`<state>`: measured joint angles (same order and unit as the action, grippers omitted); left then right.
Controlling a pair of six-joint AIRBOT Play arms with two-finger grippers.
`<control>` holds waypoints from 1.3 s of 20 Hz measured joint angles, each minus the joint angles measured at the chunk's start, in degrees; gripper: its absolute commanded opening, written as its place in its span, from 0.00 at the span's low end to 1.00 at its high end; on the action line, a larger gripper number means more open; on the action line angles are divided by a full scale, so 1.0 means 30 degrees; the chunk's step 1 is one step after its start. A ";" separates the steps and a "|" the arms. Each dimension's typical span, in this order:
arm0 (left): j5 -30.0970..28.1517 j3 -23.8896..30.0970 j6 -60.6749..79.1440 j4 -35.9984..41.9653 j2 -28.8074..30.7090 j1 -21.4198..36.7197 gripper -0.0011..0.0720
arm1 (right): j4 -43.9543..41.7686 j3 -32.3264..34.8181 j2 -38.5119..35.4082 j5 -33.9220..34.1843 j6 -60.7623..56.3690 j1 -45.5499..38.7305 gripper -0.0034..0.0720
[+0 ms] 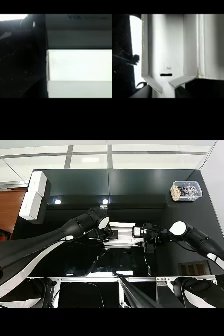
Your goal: Fold the box and place the chain.
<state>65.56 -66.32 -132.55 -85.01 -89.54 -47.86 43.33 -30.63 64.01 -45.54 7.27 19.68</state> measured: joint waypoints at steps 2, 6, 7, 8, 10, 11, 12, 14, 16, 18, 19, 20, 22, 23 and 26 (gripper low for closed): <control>-0.0044 0.0007 0.0000 0.0000 0.0000 0.0000 0.05 | -0.0444 0.0000 0.0044 0.0051 0.0073 -0.0007 0.36; -0.0109 0.0000 0.0058 0.0000 0.0000 0.0000 0.05 | -0.2259 0.0000 0.0561 0.0583 0.0146 0.0539 0.36; -0.0109 0.0007 0.0058 0.0000 0.0000 0.0000 0.05 | -0.2761 0.0000 0.0729 0.0867 0.0146 0.0692 0.36; -0.0109 0.0007 0.0051 0.0000 0.0000 0.0000 0.05 | -0.3118 0.0000 0.0845 0.1071 0.0138 0.0794 0.36; -0.0153 0.0007 0.0044 0.0007 0.0000 0.0000 0.05 | -0.3665 0.0000 0.1005 0.1406 -0.0087 0.0925 0.36; -0.0189 0.0007 0.0029 0.0015 0.0000 0.0000 0.05 | -0.3847 0.0000 0.1078 0.1537 -0.0350 0.0969 0.39; -0.0211 0.0007 0.0022 0.0029 0.0000 0.0000 0.05 | -0.3963 0.0000 0.1100 0.1596 -0.0590 0.0991 0.62; -0.0248 0.0000 0.0000 0.0058 0.0000 0.0000 0.05 | -0.4116 0.0000 0.1144 0.1712 -0.1158 0.1027 0.37; -0.0299 0.0007 -0.0007 0.0073 0.0000 0.0000 0.05 | -0.4146 0.0000 0.1166 0.1770 -0.1858 0.1042 0.65; -0.0291 0.0007 -0.0007 0.0073 0.0000 0.0000 0.05 | -0.4044 0.0000 0.1180 0.1858 -0.2732 0.1042 0.10; -0.0313 0.0007 0.0000 0.0080 0.0000 0.0000 0.05 | -0.3767 0.0000 0.1129 0.1843 -0.3410 0.1042 0.06; -0.0342 0.0007 0.0000 0.0131 0.0000 0.0000 0.05 | -0.3351 -0.0022 0.0991 0.1770 -0.4364 0.1020 0.06; -0.0328 0.0007 0.0058 0.0131 0.0000 0.0000 0.05 | -0.1829 -0.0226 0.0277 0.1049 -0.7504 0.0627 0.06; -0.0321 0.0000 0.0080 0.0131 0.0000 0.0000 0.05 | -0.0882 -0.0474 -0.0270 0.0372 -0.9675 0.0138 0.06; -0.0270 0.0007 0.0204 0.0080 0.0000 0.0000 0.05 | 0.1749 -0.1304 -0.2018 -0.2426 -1.6801 -0.2659 0.06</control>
<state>64.75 -66.30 -131.94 -84.77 -89.54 -47.86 48.58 -34.54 57.95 -52.82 -43.13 11.70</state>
